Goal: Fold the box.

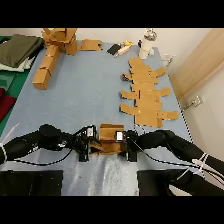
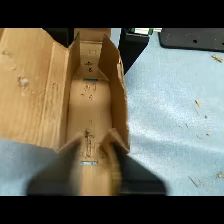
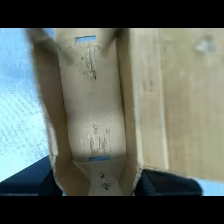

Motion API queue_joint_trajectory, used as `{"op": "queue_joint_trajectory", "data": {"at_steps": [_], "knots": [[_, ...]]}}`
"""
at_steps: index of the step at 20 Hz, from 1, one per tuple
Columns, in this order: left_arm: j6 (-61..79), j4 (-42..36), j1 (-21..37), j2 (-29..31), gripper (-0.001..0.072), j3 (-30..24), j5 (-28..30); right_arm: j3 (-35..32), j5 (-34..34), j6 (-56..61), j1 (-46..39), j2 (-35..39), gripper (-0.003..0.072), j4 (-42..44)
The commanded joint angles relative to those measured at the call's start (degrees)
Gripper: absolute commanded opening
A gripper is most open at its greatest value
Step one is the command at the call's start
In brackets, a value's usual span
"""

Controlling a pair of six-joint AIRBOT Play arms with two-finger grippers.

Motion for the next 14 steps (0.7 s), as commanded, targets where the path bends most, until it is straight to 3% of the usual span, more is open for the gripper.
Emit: {"op": "queue_joint_trajectory", "data": {"at_steps": [1,4,7,10,12,14], "knots": [[-14.2,13.3,0.1,2.3,0.0013,0.2,4.3,0.0,0.0,0.0,0.0,0.0,0.0521,0.0],[-31.9,30.8,0.1,8.7,0.0012,0.4,4.8,0.0,0.0,0.0,0.0,0.0,0.0521,0.0],[-54.7,42.5,0.1,18.4,0.0012,0.8,1.8,0.0,0.0,0.0,0.0,0.0,0.0521,0.0],[-98.1,51.2,0.9,29.0,0.0012,1.4,-0.7,0.0,0.0,0.0,0.0,0.0,0.0521,0.0],[-123.8,58.5,3.2,33.0,0.0012,1.3,-5.7,0.0,0.0,0.0,0.0,0.0,0.0521,0.0],[-131.1,63.0,6.5,33.0,0.0012,1.2,-13.0,0.0,0.0,0.0,0.0,0.0,0.0521,0.0]]}}
